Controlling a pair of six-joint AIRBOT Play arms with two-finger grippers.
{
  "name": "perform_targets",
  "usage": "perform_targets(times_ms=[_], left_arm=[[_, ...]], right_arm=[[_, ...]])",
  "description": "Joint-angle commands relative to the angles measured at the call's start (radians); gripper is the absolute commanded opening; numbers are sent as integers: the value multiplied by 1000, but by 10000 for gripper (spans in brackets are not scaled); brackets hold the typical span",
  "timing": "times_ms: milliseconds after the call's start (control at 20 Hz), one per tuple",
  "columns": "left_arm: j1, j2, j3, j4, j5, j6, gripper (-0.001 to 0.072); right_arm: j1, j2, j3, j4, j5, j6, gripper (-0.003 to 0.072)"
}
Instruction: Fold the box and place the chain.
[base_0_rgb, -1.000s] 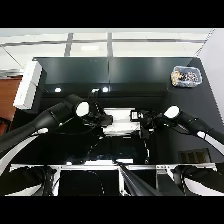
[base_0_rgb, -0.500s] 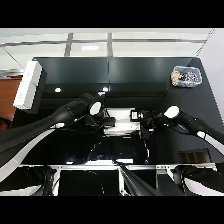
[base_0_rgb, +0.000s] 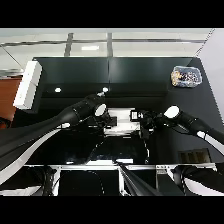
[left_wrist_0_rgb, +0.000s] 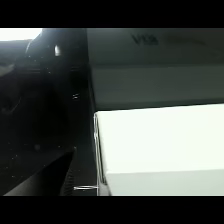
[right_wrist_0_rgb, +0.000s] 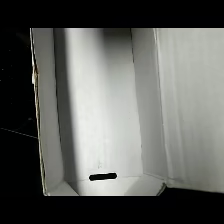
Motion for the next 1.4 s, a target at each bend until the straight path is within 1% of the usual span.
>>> perform_targets(times_ms=[0,200,250,300,350,450,650,750,900,950,1000,1050,1150,1200,1250,1300,1350], left_arm=[[-6,-4,9,28,-9,-37,332],[-17,-23,26,18,-2,-43,330],[-21,-34,34,19,-2,-42,297],[-25,-47,46,15,-16,-35,209],[-28,-56,57,23,-34,-35,153],[-36,-57,65,52,-49,-37,153],[-34,-57,75,51,-58,-38,154],[-31,-56,82,51,-62,-38,184],[-24,-56,87,47,-66,-38,185],[-24,-56,87,46,-67,-38,223],[-24,-56,87,44,-72,-42,418],[-24,-56,87,46,-84,-56,524],[-24,-56,87,56,-100,-58,524],[-24,-56,87,60,-109,-62,514],[-24,-56,87,67,-114,-66,459],[-24,-56,87,67,-116,-66,293],[-24,-56,87,66,-115,-66,201]], right_arm=[[0,0,1,0,0,0,127],[0,0,1,0,0,0,127],[0,0,1,0,0,0,127],[0,0,1,0,0,0,127],[0,0,1,0,0,0,126],[0,0,1,0,0,0,126],[0,0,1,0,0,0,127],[0,0,1,0,0,0,127],[0,0,1,0,0,0,127],[0,0,1,0,0,0,127],[0,0,1,0,0,0,127],[0,0,1,0,0,0,127],[0,0,1,0,0,0,127],[0,0,1,0,0,0,127],[0,0,1,0,0,0,126],[0,0,1,0,0,0,127],[0,0,1,0,0,0,127]])
